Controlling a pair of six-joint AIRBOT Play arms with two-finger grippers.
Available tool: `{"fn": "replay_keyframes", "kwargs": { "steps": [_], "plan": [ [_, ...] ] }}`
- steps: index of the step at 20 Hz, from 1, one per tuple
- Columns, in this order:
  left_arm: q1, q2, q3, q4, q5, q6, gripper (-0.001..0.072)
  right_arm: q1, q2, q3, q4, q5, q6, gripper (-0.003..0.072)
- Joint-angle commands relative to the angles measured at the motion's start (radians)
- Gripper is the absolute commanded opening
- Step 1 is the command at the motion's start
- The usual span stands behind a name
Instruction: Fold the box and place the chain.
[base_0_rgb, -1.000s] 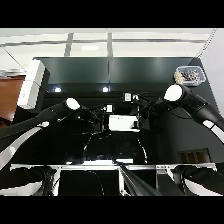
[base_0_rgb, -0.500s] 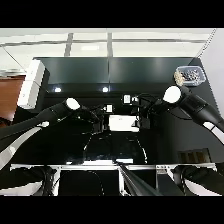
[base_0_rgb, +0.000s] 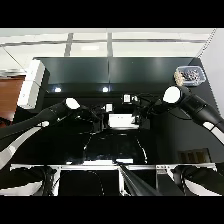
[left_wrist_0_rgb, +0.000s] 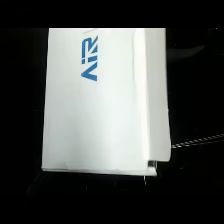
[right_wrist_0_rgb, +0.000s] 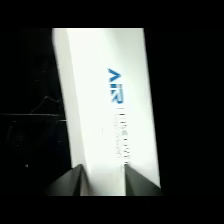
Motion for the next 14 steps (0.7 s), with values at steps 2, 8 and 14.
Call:
{"fn": "replay_keyframes", "kwargs": {
  "steps": [2,8,14],
  "plan": [
    [0.000,-0.001,0.000,0.001,-0.005,0.000,0.0303,0.000,0.001,0.000,0.021,0.027,0.002,0.0240],
    [0.000,-0.001,0.000,0.002,-0.005,0.000,0.0303,0.000,0.013,0.003,0.032,0.011,0.003,0.0239],
    [0.000,-0.001,0.000,0.001,-0.005,0.000,0.0303,0.000,0.016,0.003,0.028,0.010,0.010,0.0220]
  ]
}}
